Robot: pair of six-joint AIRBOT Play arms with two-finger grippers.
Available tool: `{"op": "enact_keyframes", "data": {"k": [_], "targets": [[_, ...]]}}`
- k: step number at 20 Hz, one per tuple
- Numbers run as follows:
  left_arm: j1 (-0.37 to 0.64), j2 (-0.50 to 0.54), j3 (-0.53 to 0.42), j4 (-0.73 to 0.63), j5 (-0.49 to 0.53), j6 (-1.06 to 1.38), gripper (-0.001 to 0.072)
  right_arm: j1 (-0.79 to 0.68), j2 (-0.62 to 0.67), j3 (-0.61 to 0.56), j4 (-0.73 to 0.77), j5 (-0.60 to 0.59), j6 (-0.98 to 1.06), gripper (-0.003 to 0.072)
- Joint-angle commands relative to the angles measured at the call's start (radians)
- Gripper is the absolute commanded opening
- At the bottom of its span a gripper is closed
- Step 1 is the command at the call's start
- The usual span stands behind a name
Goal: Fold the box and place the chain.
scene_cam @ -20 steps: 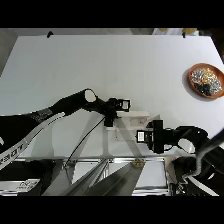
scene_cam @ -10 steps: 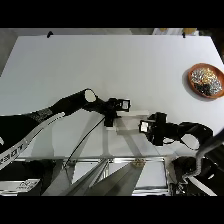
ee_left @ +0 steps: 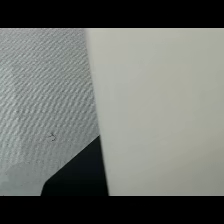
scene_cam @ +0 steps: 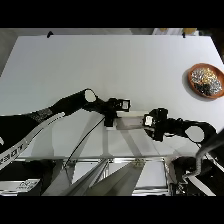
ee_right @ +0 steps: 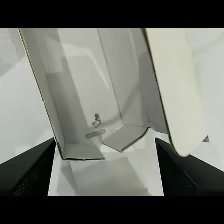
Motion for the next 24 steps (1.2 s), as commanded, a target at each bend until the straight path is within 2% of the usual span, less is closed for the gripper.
{"op": "enact_keyframes", "data": {"k": [1,4,8,15,24], "targets": [[-0.001,0.000,0.000,0.000,0.000,0.000,0.0011,-0.062,-0.037,0.001,0.142,-0.001,-0.168,0.0683],[-0.001,0.000,0.000,0.000,0.000,0.000,0.0011,-0.134,-0.078,0.001,0.240,0.022,-0.274,0.0682],[-0.001,0.000,0.000,0.000,0.000,0.000,0.0011,-0.209,-0.121,0.001,0.281,0.079,-0.377,0.0682],[-0.001,0.000,0.000,0.000,0.000,0.000,0.0011,-0.228,-0.198,0.001,0.475,0.107,-0.637,0.0681],[-0.001,0.000,0.000,0.000,0.000,0.000,0.0011,-0.229,-0.345,0.001,0.509,0.134,-0.709,0.0680]]}}
